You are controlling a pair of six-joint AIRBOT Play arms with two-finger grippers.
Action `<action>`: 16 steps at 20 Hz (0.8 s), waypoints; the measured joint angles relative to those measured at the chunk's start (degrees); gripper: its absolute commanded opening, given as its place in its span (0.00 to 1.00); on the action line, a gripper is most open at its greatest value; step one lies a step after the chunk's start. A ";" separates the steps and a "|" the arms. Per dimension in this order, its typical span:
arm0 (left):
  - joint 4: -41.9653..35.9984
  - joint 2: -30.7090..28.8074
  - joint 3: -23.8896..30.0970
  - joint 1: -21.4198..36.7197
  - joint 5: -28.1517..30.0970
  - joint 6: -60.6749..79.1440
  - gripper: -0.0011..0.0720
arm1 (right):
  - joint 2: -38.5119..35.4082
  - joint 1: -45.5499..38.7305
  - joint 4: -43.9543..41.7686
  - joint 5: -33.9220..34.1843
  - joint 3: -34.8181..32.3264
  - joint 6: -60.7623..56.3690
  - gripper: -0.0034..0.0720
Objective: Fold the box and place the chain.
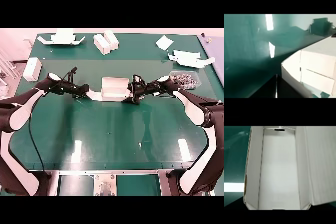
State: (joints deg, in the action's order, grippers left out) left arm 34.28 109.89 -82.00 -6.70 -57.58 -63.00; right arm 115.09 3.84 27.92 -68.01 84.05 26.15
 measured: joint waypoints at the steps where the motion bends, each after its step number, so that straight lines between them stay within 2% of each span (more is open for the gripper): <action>1: -0.15 0.02 -0.11 -0.24 -0.59 0.04 0.05 | 0.00 0.00 0.00 0.00 0.00 0.00 0.79; 7: -2.71 -0.42 -2.54 -0.72 -5.03 0.81 0.05 | 0.00 0.00 0.00 0.00 0.00 0.00 0.79; 8: -3.32 -0.50 -3.23 -0.74 -5.68 0.90 0.15 | 0.00 0.00 0.00 0.00 0.00 0.00 0.79; 9: -3.76 -0.55 -3.87 -0.74 -6.32 1.01 0.33 | 0.00 0.00 0.00 0.00 0.00 0.00 0.78; 16: -4.94 -0.55 -5.31 -0.72 -8.35 1.53 0.34 | 0.00 0.00 -0.02 0.00 0.00 0.00 0.79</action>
